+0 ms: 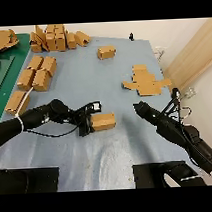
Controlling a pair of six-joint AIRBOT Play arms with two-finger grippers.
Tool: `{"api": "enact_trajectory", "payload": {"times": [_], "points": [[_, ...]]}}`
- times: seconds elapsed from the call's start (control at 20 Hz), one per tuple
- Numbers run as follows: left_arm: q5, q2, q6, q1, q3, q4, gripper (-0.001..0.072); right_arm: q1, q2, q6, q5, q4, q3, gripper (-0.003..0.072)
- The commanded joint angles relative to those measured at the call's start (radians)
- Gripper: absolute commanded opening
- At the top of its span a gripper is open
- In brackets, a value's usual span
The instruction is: Fold the box.
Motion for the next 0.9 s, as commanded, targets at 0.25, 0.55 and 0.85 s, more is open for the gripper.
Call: {"api": "enact_trajectory", "payload": {"times": [0.25, 0.55, 0.85], "points": [[0.007, 0.108, -0.493, 0.349, 0.001, 0.333, 0.0436, -0.001, 0.001, 0.022, 0.0, 0.001, 0.001, 0.0004], [0.032, 0.116, -0.714, 0.754, 0.002, 0.425, 0.0436, -0.001, 0.001, 0.022, 0.0, 0.001, 0.001, 0.0004], [-0.014, 0.116, -0.713, 0.856, 0.002, 0.433, 0.0436, -0.001, 0.001, 0.022, 0.0, 0.001, 0.001, 0.0003]]}}
